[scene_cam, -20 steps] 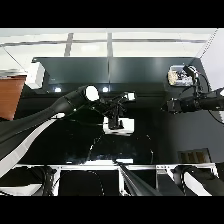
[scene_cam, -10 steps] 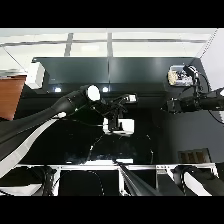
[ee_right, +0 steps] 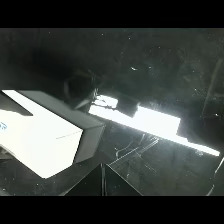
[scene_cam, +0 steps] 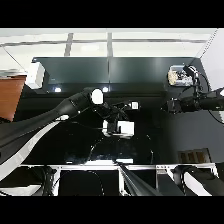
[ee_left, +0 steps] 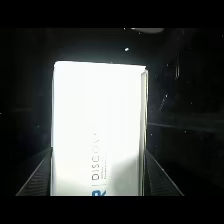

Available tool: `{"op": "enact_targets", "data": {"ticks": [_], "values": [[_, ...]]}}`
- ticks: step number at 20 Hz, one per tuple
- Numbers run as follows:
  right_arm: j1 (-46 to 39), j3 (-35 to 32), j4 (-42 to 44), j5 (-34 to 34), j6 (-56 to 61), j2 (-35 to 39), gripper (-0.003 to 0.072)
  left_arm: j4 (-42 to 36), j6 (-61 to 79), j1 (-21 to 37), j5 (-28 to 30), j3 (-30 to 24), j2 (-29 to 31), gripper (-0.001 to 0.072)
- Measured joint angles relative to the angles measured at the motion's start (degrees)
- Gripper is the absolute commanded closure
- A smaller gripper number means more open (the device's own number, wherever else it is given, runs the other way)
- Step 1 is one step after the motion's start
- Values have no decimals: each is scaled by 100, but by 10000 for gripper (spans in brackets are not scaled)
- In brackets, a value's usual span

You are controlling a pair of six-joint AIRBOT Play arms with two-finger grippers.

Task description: Fold the box and place the chain.

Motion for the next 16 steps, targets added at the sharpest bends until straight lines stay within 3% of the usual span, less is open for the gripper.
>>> {"op": "enact_targets", "data": {"ticks": [7, 8, 9, 10, 11, 16], "values": [[0, -94, 0, -31, 0, 0, 672, 761, -546, -267, 153, 0, -11, 3], [0, -122, 0, -46, 2, 0, 672, 885, -664, -313, 240, 0, -13, 27], [0, -149, 0, -66, 2, 0, 672, 1021, -789, -354, 323, 2, -15, 123], [0, -181, 0, -87, 2, 0, 672, 1141, -916, -385, 393, 7, -20, 320], [0, -210, 2, -114, 2, 0, 672, 1287, -1062, -411, 420, 44, -17, 361], [0, -264, 4, -173, 7, 0, 672, 2227, -2280, -81, -114, 472, 348, 361]]}}
